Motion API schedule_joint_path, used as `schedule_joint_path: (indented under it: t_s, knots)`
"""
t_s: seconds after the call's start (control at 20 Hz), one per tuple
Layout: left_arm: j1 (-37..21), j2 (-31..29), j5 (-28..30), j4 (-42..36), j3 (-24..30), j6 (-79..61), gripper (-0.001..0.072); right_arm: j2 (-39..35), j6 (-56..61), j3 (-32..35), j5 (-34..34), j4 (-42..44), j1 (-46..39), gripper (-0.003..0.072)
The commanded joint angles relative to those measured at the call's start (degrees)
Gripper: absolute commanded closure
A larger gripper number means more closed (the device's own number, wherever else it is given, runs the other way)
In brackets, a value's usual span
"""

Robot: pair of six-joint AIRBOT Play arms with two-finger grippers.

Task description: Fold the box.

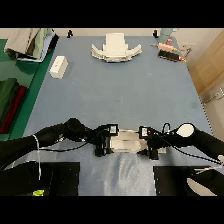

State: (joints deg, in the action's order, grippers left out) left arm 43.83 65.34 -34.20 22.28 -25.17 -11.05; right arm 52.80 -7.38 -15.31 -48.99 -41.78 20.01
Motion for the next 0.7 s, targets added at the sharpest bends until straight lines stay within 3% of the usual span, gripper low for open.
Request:
schedule_joint_path:
  t_s: [0.0, 0.35, 0.45, 0.6, 0.65]
  knots:
    - [0.1, 0.0, 0.8, 1.6, 0.0, 3.3, 0.0017, 0.0, 0.0, 0.0, 0.0, 0.0, 0.0, 0.0141]
    - [2.3, 0.0, 0.9, 3.3, 0.0, 3.2, 0.0019, 0.0, 0.0, 0.0, 0.0, 0.0, 0.0, 0.0142]
    - [2.3, 0.0, 0.9, 3.2, 0.0, 3.2, 0.0144, 0.0, 0.0, 0.0, 0.0, 0.0, 0.0, 0.0141]
    - [2.3, 0.1, 1.2, 3.2, -0.1, 3.5, 0.0145, 0.0, 0.0, 0.0, 0.0, 0.0, 0.0, 0.0142]
    - [2.3, 0.1, 1.2, 3.2, -0.1, 3.5, 0.0182, 0.0, 0.0, 0.0, 0.0, 0.0, 0.0, 0.0141]
